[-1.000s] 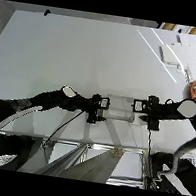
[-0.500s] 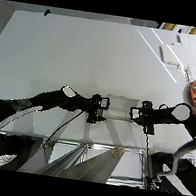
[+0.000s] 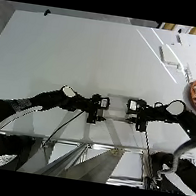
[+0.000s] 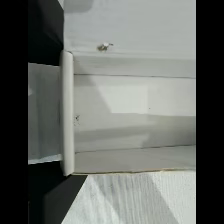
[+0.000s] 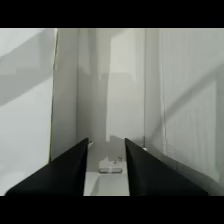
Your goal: Fold the box and place the chain.
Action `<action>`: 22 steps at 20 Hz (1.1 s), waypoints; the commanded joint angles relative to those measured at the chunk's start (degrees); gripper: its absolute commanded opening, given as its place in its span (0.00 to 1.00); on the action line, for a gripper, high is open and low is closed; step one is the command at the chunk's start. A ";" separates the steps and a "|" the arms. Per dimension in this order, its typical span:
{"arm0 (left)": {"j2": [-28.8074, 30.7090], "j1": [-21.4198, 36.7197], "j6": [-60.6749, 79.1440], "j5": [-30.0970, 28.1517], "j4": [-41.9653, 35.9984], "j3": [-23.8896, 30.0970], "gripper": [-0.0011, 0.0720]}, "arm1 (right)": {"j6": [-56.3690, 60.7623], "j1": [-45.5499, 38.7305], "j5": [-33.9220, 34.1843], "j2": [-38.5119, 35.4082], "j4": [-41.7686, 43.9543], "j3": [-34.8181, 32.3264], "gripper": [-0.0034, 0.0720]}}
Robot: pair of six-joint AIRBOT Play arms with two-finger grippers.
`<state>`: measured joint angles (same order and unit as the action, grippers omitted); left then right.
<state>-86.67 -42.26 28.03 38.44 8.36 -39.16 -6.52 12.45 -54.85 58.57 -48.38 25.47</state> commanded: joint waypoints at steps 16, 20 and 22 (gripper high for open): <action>0.02 0.02 0.04 0.00 0.00 -0.04 0.39 | 47.93 -7.32 -4.94 -20.22 -20.15 -0.04 0.07; 0.02 0.02 0.04 0.00 0.00 -0.04 0.39 | 57.42 -16.33 -0.07 -18.60 -20.04 -0.04 0.07; 0.02 0.02 0.04 -0.02 0.00 -0.04 0.39 | 61.29 -19.37 0.44 -15.06 -20.15 -0.50 0.07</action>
